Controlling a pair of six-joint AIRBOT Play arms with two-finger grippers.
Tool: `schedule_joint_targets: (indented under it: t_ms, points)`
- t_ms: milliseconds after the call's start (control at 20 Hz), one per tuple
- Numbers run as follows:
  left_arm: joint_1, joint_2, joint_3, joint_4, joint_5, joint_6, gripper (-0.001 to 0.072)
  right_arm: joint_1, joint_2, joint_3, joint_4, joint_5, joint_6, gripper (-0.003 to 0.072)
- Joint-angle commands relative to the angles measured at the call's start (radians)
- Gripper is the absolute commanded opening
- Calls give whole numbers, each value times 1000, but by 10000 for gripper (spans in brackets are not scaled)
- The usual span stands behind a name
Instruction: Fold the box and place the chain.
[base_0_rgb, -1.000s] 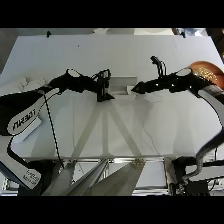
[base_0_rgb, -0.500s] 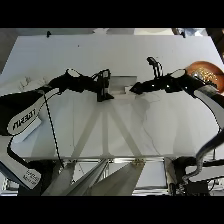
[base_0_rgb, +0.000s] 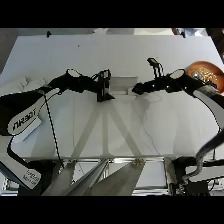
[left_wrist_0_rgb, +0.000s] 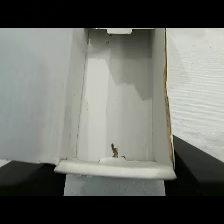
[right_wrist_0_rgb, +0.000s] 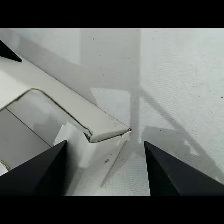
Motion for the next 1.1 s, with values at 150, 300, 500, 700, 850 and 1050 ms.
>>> schedule_joint_targets:
  t_ms: [150, 300, 500, 700, 850, 1050]
  points:
    - [1, 0, 0, 0, 1, 0, 280, 74, 25, 1, -257, -68, 241, 495]
    - [1, 1, 0, 0, 2, 0, 280, 130, 37, 8, -420, -97, 438, 495]
    - [1, 0, 0, 0, 2, -1, 280, 198, 43, 66, -674, -79, 693, 452]
    - [1, 1, 0, 0, 2, 0, 280, 252, 43, 122, -795, -47, 883, 451]
    - [1, 1, 0, 0, 2, 0, 280, 298, 39, 136, -830, -58, 950, 441]
    - [1, 1, 0, 0, 2, -1, 280, 327, 13, 139, -835, -60, 994, 434]
